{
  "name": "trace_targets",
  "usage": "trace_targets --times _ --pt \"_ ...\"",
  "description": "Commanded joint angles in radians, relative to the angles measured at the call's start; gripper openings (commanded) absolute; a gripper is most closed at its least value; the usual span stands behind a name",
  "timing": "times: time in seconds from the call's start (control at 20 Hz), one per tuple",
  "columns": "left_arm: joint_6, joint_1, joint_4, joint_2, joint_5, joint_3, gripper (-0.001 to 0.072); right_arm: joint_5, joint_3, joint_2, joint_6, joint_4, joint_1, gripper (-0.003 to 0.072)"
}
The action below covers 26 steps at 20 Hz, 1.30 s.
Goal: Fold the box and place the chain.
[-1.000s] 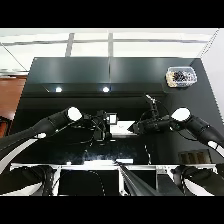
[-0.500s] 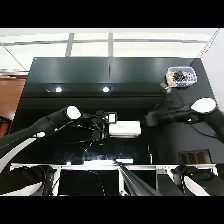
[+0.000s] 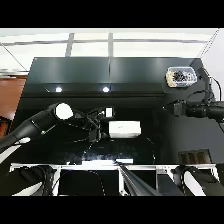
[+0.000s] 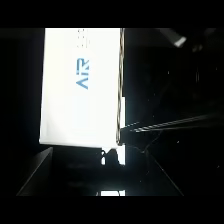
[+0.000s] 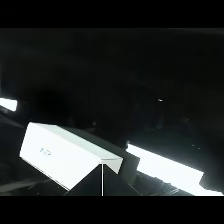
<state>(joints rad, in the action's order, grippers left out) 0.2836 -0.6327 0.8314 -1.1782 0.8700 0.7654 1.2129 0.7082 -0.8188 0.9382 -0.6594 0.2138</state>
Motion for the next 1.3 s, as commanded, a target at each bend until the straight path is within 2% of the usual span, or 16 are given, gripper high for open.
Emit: trace_targets --times 0.0,0.2,0.35,0.45,0.9,1.25 --pt "0.111 -0.055 -0.001 -0.014 0.005 0.067 0.0709 -0.005 0.002 0.008 0.000 -0.008 0.025 0.0014" --pt "0.135 -0.088 -0.030 -0.166 -0.005 0.200 0.0711 0.005 0.002 0.008 0.000 -0.008 0.025 0.0013" --pt "0.201 -0.101 -0.063 -0.241 -0.030 0.250 0.0710 0.039 0.002 0.008 0.000 -0.008 0.025 0.0013" --pt "0.199 -0.101 -0.072 -0.254 -0.066 0.250 0.0711 0.044 0.002 0.008 0.000 -0.007 0.025 0.0014" --pt "0.165 -0.120 -0.070 -0.307 -0.037 0.250 0.0708 0.040 0.002 0.008 -0.011 -0.008 0.025 0.0013" --pt "0.117 -0.132 -0.068 -0.309 -0.028 0.251 0.0712 0.040 0.002 0.008 -0.011 -0.008 0.025 0.0013"
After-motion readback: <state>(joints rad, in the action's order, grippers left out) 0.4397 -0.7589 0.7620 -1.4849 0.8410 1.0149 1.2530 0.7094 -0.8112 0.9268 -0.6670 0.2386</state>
